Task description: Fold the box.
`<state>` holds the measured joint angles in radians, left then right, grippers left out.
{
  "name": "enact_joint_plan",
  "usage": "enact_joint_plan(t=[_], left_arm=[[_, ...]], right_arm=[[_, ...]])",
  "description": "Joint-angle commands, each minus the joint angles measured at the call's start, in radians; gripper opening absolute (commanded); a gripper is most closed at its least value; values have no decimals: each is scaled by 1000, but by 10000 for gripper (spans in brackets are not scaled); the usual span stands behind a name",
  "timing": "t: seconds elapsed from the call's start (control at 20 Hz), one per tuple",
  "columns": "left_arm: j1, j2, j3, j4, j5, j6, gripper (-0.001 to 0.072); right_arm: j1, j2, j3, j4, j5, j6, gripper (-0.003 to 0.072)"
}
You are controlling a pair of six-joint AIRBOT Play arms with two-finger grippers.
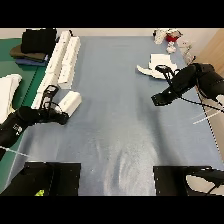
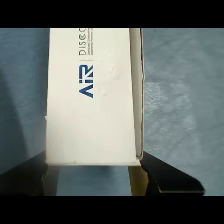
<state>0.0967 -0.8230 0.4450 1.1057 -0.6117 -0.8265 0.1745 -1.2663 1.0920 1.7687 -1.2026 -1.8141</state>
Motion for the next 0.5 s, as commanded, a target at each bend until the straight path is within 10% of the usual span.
enact_joint_plan(t=[0.0, 0.45], left_arm=[[85, -55, 0, 5, 135, -65, 511], [77, -300, 113, -82, 334, -64, 511]], right_arm=[[0, -1, 0, 0, 0, 0, 3], [0, -1, 0, 0, 0, 0, 3]])
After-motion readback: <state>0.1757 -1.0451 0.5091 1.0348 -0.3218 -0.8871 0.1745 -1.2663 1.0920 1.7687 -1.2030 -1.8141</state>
